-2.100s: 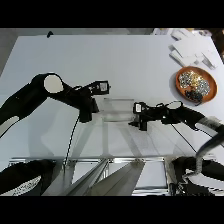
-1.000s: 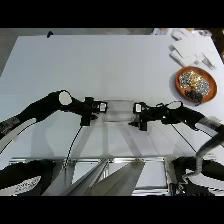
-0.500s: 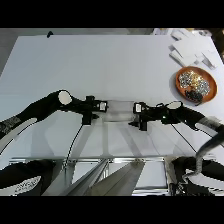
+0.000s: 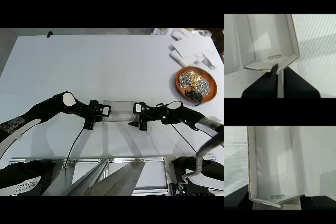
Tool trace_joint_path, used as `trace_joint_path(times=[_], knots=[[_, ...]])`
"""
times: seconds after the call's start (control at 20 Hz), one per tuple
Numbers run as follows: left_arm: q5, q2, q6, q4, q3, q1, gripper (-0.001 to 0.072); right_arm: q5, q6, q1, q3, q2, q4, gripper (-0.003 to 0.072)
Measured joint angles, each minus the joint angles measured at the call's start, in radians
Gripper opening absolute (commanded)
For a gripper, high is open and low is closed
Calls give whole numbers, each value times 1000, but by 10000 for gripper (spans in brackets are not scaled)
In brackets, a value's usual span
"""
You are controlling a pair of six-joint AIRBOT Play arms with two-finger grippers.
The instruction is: Fold the box and place the chain.
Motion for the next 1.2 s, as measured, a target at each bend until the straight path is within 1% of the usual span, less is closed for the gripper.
trace_joint_path(times=[0.4, 0.6, 0.65, 0.7, 0.85, 0.9, 1.15, 1.2], knots=[[81, -4, -3, -55, 0, -34, 60, -1, 0, 0, 0, 0, 1, 379], [104, -7, -3, -74, 0, -53, 63, 0, 0, 0, 0, 0, 0, 379], [107, -7, -3, -82, 0, -57, 82, 0, -1, 0, 0, 0, 0, 379], [111, -7, -3, -91, 0, -62, 142, 1, -1, -1, 0, 0, 0, 379], [125, -16, -2, -115, 0, -75, 459, 1, -1, -1, 0, 0, -2, 379], [130, -21, -2, -122, 0, -79, 533, 1, -1, -1, 0, 0, -2, 379], [139, -35, -3, -133, 0, -91, 526, 1, -1, -1, 0, 0, -2, 379], [139, -35, -7, -133, 0, -92, 463, 1, -1, -1, 0, 0, -2, 379]])
